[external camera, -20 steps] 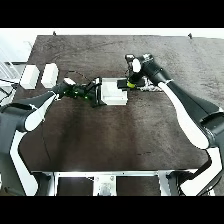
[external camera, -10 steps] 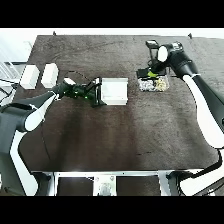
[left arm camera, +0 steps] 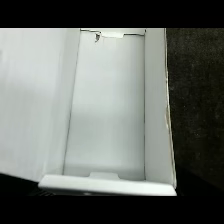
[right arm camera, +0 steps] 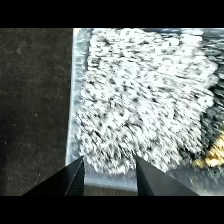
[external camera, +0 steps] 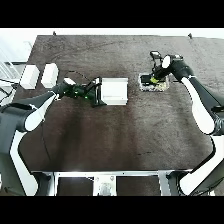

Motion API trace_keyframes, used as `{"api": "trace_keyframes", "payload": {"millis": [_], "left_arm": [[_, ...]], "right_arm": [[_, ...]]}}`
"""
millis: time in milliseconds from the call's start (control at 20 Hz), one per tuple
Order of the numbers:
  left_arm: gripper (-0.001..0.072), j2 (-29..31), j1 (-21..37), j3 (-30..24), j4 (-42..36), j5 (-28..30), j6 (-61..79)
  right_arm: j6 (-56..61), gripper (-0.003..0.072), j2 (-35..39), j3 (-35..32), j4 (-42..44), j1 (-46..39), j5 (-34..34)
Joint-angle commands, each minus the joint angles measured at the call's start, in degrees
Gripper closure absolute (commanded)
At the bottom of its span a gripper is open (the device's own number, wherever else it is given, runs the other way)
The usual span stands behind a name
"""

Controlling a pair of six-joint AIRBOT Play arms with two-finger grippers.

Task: Fold the box and place the chain.

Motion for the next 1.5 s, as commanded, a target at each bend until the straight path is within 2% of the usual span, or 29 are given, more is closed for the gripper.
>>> {"api": "trace_keyframes", "payload": {"millis": [0, 50, 100, 200, 250, 300, 800, 1150, 1450], "left_arm": [[0.0241, 0.0, 0.0, 0.0, 0.0, 0.0, 0.0], [0.0241, 0.0, 0.0, 0.0, 0.0, 0.0, 0.0], [0.0241, 0.0, 0.0, 0.0, 0.0, 0.0, 0.0], [0.0241, 0.0, 0.0, 0.0, 0.0, 0.0, 0.0], [0.0240, 0.0, 0.0, 0.0, 0.0, 0.0, 0.0], [0.0241, 0.0, 0.0, 0.0, 0.0, 0.0, 0.0], [0.0240, 0.0, 0.0, 0.0, 0.0, 0.0, 0.0], [0.0241, 0.0, 0.0, 0.0, 0.0, 0.0, 0.0], [0.0241, 0.0, 0.0, 0.0, 0.0, 0.0, 0.0]], "right_arm": [[-1.8, 0.0334, -1.9, 0.0, 1.0, -0.4, -1.8], [-2.6, 0.0335, -2.3, 0.0, 1.5, -0.4, -2.1], [-4.0, 0.0372, -2.7, 0.0, 3.1, -0.4, -2.1], [-4.7, 0.0580, -2.8, 0.1, 3.2, -0.4, -2.0], [-4.7, 0.0644, -2.8, 0.5, 3.1, -0.4, -2.0], [-4.7, 0.0676, -2.6, 0.9, 2.9, -0.5, -1.9], [-4.5, 0.0677, 8.7, 0.9, -0.6, -0.5, 1.1], [-5.3, 0.0677, 25.1, 0.9, -0.6, 0.7, 1.7], [-6.8, 0.0677, 35.3, 0.9, -0.6, 7.0, 4.0]]}}
